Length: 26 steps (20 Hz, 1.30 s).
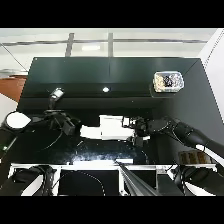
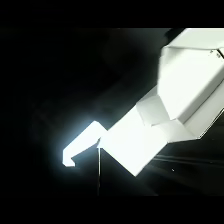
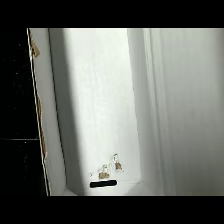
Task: Fold the box and place the chain.
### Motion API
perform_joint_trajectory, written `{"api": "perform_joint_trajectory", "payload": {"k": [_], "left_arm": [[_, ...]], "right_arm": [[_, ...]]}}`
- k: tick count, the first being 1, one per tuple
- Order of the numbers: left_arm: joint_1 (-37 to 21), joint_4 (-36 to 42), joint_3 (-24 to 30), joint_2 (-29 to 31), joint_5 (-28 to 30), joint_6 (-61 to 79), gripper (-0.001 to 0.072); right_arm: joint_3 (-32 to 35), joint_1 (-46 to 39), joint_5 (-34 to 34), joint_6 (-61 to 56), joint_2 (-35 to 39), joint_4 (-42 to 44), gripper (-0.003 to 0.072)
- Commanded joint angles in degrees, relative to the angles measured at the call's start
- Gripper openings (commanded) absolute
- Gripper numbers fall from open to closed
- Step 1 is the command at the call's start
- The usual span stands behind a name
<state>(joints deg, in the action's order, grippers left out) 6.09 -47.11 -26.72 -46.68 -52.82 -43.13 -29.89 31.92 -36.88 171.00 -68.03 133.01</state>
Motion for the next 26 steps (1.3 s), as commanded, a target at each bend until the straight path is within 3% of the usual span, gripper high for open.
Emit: {"api": "perform_joint_trajectory", "payload": {"k": [1,3,6,17,18,19,21,22,26], "left_arm": [[-12.1,-1.0,3.8,0.4,-5.7,-25.0,0.0034],[-17.1,-0.9,7.7,-1.4,-5.8,-28.9,0.0034],[-18.4,0.8,11.2,-5.6,-5.3,-28.7,0.0034],[-2.0,17.0,7.3,-24.3,-1.3,-9.5,0.0037],[-0.9,17.2,6.2,-25.0,-1.3,-9.6,0.0078],[-0.2,17.1,5.1,-25.2,-1.3,-9.6,0.023],[-0.2,16.8,2.8,-25.1,-2.1,-9.6,0.0658],[-0.3,16.0,1.7,-25.1,-3.5,-9.6,0.0701],[0.9,15.6,-1.4,-25.0,-10.6,-9.6,0.0701]], "right_arm": [[0.0,0.0,0.0,0.0,0.0,0.0,0.0467],[0.0,0.0,0.0,-0.3,0.0,0.0,0.0467],[0.0,0.0,0.0,-0.6,0.0,0.0,0.0467],[0.0,0.0,-0.5,-0.6,0.0,0.0,0.0467],[0.0,0.0,-0.5,-0.6,0.0,0.0,0.0467],[0.0,0.0,-0.5,-0.6,0.0,0.0,0.0467],[0.0,0.0,-0.5,-0.6,0.0,0.0,0.0467],[0.0,0.0,-0.5,-0.6,0.0,0.0,0.0467],[0.0,0.0,-0.4,-0.6,0.0,0.0,0.0467]]}}
